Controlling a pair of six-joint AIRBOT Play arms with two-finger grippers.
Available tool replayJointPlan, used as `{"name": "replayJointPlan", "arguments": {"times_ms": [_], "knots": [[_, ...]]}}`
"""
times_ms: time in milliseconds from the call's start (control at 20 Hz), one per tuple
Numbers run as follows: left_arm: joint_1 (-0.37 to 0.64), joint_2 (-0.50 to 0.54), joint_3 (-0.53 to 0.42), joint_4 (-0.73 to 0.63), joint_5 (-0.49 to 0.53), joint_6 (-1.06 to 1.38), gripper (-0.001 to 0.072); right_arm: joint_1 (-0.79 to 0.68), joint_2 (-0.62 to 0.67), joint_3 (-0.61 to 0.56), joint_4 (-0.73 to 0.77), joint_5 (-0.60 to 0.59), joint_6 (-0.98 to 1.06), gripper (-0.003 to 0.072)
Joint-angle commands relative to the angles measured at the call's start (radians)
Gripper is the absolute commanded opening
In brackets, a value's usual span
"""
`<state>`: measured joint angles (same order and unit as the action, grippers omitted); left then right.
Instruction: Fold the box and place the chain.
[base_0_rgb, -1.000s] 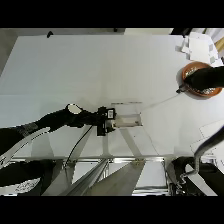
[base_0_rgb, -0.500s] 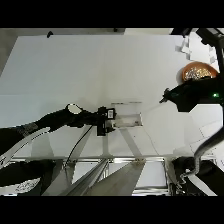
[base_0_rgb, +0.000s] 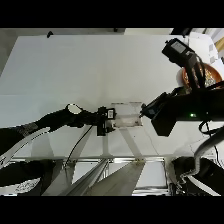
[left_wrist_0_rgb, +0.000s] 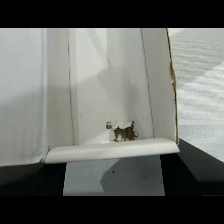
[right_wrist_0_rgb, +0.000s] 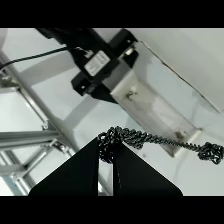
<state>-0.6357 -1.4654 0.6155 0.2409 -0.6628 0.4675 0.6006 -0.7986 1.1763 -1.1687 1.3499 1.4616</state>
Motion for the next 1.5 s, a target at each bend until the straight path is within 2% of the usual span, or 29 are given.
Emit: {"name": "replayJointPlan", "arguments": {"times_ms": [0,200,650,900,1050,1450], "knots": [[0.0,0.0,0.001,0.0,0.0,0.0,0.0069,0.084,-0.002,-0.021,-0.017,-0.064,0.035,0.0021],[0.0,0.0,0.001,0.0,0.0,0.0,0.0069,0.115,-0.002,-0.049,-0.016,-0.13,0.053,0.0021],[0.0,0.0,0.001,0.0,0.0,0.0,0.0069,0.117,-0.013,-0.296,-0.071,-0.347,0.053,0.0022],[0.0,0.0,0.001,0.0,0.0,0.0,0.0069,0.117,-0.018,-0.385,-0.096,-0.443,0.077,0.0022],[0.0,0.0,0.001,0.0,0.0,0.0,0.0069,0.117,-0.042,-0.433,-0.089,-0.549,0.085,0.0022],[0.0,0.0,0.001,0.0,0.0,0.0,0.0069,0.117,-0.216,-0.436,-0.056,-0.515,0.082,0.0022]]}}
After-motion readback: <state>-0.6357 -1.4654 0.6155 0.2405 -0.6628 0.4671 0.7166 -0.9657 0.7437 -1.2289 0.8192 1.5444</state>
